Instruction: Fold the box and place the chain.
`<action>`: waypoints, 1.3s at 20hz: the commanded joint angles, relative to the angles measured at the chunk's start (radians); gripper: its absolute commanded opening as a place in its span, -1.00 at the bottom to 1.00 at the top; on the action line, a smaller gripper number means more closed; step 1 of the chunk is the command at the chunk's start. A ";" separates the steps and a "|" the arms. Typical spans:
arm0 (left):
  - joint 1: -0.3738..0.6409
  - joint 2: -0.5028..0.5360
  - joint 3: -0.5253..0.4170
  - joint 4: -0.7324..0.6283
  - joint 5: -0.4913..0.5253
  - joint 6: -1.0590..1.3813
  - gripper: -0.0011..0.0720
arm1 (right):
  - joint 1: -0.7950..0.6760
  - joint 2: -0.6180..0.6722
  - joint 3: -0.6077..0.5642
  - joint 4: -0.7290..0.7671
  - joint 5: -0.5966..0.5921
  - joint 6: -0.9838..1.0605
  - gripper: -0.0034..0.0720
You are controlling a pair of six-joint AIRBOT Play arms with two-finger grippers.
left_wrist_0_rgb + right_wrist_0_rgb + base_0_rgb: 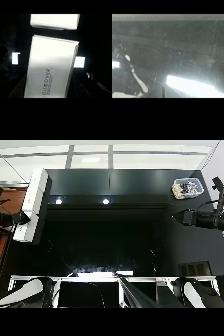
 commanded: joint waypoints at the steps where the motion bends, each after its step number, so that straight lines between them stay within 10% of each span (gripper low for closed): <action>1: 0.001 0.013 0.009 -0.002 -0.002 0.001 0.99 | -0.001 0.000 0.000 0.000 -0.008 0.002 -0.88; 8: -0.003 0.125 0.127 -0.278 -0.026 -0.005 0.86 | -0.001 0.000 0.142 -0.133 -0.197 0.037 -0.88; 9: -0.012 0.142 0.137 -0.344 -0.029 -0.005 0.53 | -0.001 0.000 0.164 -0.134 -0.208 0.037 -0.88; 11: -0.064 0.180 0.140 -0.450 -0.032 0.023 -0.90 | -0.001 0.000 0.188 -0.134 -0.210 0.036 -0.88; 16: -0.463 0.356 0.097 -0.305 0.159 0.016 -0.92 | 0.073 0.014 0.191 -0.189 -0.133 -0.068 -0.89; 20: -0.790 0.480 -0.098 -0.146 0.438 -0.141 -0.91 | 0.225 0.029 0.050 -0.332 -0.347 -0.039 -0.89; 26: -0.863 0.478 -0.312 -0.157 0.575 -0.141 -0.90 | 0.254 0.028 -0.154 -0.343 -0.690 -0.039 -0.87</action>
